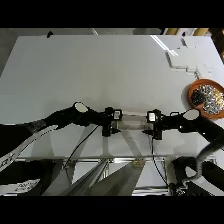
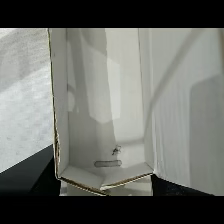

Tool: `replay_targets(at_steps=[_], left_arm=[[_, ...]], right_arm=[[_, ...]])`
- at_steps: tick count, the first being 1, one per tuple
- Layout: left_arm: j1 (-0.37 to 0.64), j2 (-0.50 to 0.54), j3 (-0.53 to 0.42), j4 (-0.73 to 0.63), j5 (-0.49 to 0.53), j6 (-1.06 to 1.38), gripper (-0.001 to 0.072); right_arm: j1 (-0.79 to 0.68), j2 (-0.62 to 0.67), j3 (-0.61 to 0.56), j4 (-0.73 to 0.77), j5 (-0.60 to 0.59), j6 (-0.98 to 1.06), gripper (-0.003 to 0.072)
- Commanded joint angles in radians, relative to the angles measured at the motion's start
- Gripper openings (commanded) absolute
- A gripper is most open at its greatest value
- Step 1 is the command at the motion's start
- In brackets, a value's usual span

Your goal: Fold the box and place the chain.

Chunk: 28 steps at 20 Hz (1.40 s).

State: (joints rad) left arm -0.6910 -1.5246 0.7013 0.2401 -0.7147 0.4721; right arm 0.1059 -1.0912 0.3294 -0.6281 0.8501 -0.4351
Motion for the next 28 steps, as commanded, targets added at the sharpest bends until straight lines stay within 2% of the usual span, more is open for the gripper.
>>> replay_targets(at_steps=[1,3,14,15,16,18,22,25,28], left_arm=[[-0.001,0.001,-0.001,0.0,0.0,0.0,0.0273],[-0.001,0.001,-0.001,0.0,0.0,0.0,0.0273],[-0.001,0.001,-0.001,0.0,0.0,0.0,0.0273],[-0.001,0.001,-0.001,0.0,0.0,0.0,0.0273],[-0.001,0.001,-0.001,0.0,0.0,0.0,0.0273],[-0.001,0.001,-0.001,0.0,0.0,0.0,0.0273],[-0.001,0.001,-0.001,0.001,0.0,0.0,0.0273],[-0.001,0.001,-0.001,0.0,0.0,0.0,0.0273],[-0.001,0.001,-0.001,0.001,0.0,0.0,0.0273]], right_arm=[[0.0,0.0,0.001,-0.003,-0.027,-0.011,0.0337],[0.0,0.0,0.001,-0.003,-0.061,-0.019,0.0337],[0.0,0.001,0.001,-0.009,-0.032,-0.018,0.0338],[0.0,0.004,0.001,-0.012,-0.027,-0.01,0.0436],[0.0,0.015,0.001,-0.013,-0.024,-0.006,0.0687],[0.0,0.057,0.001,-0.042,-0.023,0.049,0.0696],[0.0,0.183,0.001,-0.232,0.039,0.277,0.0691],[0.0,0.306,0.001,-0.359,0.09,0.443,0.0642],[0.0,0.411,0.001,-0.446,0.117,0.573,0.0641]])
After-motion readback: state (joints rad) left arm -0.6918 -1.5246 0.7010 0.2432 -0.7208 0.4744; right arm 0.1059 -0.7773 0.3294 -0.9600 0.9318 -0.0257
